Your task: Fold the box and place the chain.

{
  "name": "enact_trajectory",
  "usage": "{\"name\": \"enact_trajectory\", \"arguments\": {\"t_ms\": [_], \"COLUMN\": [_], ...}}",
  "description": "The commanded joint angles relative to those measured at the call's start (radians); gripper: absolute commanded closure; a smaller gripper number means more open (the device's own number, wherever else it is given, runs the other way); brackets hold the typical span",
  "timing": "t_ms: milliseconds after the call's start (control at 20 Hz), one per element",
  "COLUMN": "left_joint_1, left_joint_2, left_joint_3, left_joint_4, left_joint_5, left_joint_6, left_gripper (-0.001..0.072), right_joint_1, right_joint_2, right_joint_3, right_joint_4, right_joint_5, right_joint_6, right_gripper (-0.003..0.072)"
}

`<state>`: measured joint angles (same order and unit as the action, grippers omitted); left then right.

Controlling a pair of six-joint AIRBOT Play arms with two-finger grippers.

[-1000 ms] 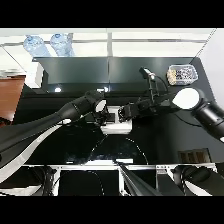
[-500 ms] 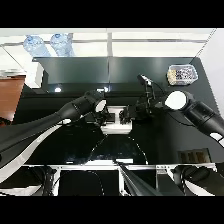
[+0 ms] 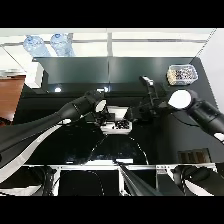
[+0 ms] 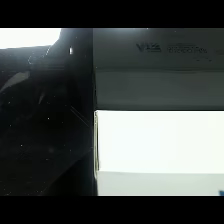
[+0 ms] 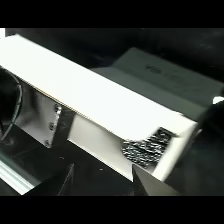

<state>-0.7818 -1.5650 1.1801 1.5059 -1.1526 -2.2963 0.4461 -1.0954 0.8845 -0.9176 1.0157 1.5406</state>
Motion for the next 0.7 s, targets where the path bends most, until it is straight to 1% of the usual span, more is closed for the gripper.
{"name": "enact_trajectory", "arguments": {"t_ms": [0,100,200,250,350,450,500,550,600,650], "left_joint_1": [0.001,0.000,0.000,0.003,-0.001,-0.003,-0.005,-0.008,-0.012,-0.018], "left_joint_2": [-0.002,-0.002,-0.002,-0.002,-0.002,-0.002,-0.002,0.000,0.008,0.027], "left_joint_3": [0.000,0.000,0.000,0.000,0.002,0.016,0.030,0.047,0.062,0.068], "left_joint_4": [0.000,0.000,0.000,-0.001,-0.064,-0.079,-0.078,-0.076,-0.066,-0.036], "left_joint_5": [0.010,0.035,0.033,0.048,0.087,0.084,0.073,0.067,0.066,0.050], "left_joint_6": [-0.001,-0.001,-0.001,-0.001,0.008,-0.032,-0.050,-0.048,-0.004,0.048], "left_gripper": [0.0686,0.0685,0.0685,0.0686,0.0685,0.0685,0.0602,0.0322,0.0170,0.0170], "right_joint_1": [-0.077,-0.128,-0.161,-0.174,-0.180,-0.180,-0.180,-0.180,-0.180,-0.180], "right_joint_2": [0.085,0.187,0.274,0.312,0.364,0.378,0.378,0.378,0.378,0.378], "right_joint_3": [0.011,0.003,-0.021,-0.036,-0.065,-0.090,-0.100,-0.108,-0.114,-0.116], "right_joint_4": [-0.164,-0.387,-0.548,-0.584,-0.582,-0.575,-0.577,-0.580,-0.580,-0.575], "right_joint_5": [0.143,0.249,0.291,0.293,0.274,0.274,0.280,0.279,0.270,0.263], "right_joint_6": [0.000,0.050,0.097,0.112,0.113,0.111,0.108,0.108,0.105,0.105], "right_gripper": [0.0259,0.0259,0.0259,0.0259,0.0259,0.0259,0.0260,0.0260,0.0259,0.0259]}}
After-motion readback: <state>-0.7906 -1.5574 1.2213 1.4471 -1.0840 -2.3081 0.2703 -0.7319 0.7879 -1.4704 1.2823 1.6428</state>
